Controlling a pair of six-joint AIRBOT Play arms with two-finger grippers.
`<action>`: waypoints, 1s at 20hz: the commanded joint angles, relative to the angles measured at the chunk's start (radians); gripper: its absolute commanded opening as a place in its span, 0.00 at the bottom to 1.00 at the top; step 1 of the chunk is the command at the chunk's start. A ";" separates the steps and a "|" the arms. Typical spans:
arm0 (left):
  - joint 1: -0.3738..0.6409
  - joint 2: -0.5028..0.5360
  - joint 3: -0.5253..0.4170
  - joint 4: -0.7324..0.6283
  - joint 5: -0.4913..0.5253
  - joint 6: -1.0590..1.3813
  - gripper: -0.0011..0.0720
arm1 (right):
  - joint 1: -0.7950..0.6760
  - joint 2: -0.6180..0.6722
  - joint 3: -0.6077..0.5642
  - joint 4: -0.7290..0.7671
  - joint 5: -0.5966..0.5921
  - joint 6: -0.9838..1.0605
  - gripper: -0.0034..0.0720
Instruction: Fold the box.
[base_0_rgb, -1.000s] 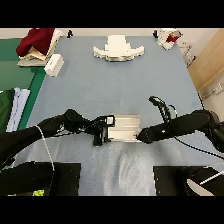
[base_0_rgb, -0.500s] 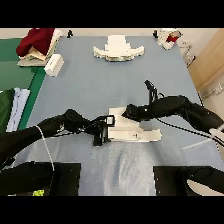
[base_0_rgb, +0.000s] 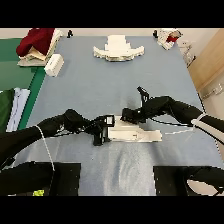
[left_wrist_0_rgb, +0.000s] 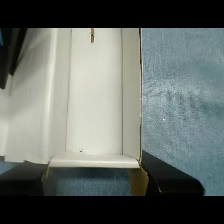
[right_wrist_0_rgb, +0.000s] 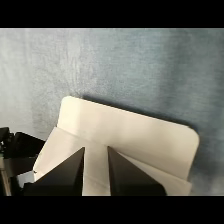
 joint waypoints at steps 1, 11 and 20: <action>0.000 0.000 0.001 0.001 -0.001 0.002 0.59 | 0.001 -0.010 0.001 -0.004 -0.002 -0.014 0.35; 0.000 0.000 0.001 0.001 -0.001 0.002 0.59 | -0.002 0.119 0.063 -0.099 -0.130 -0.135 0.35; 0.000 0.000 0.001 0.001 -0.001 0.002 0.59 | -0.001 0.478 0.042 -0.384 -0.536 -0.481 0.40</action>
